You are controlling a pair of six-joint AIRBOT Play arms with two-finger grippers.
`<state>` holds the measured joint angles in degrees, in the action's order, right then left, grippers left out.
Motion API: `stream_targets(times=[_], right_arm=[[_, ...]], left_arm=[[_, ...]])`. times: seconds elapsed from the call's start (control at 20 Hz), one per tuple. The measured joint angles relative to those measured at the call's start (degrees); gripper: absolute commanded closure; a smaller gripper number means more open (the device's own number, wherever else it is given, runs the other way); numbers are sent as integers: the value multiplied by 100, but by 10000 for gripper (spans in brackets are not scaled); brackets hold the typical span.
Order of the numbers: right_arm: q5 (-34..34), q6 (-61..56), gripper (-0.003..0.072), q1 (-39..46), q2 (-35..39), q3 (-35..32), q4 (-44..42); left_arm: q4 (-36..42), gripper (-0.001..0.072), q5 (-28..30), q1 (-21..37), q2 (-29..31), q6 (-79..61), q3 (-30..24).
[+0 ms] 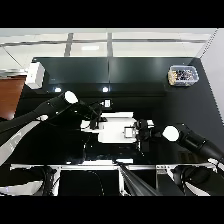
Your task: Fold the box and place the chain.
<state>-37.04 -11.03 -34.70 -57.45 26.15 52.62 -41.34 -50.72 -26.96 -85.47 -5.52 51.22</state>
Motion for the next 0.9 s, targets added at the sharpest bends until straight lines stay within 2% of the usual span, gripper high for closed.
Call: stream_targets(times=[0.3, 0.7, 0.9], right_arm=[[-20, -166, -27, 116, 122, 214, -76], [-50, -136, -20, 743, 186, 463, -195], [-52, 350, -21, 973, 70, 481, -726]], left_arm=[[-46, 686, -63, 0, 0, 256, 0], [-302, 686, -92, -9, -2, 398, 79], [-452, 686, -199, -13, -2, 402, 195]])
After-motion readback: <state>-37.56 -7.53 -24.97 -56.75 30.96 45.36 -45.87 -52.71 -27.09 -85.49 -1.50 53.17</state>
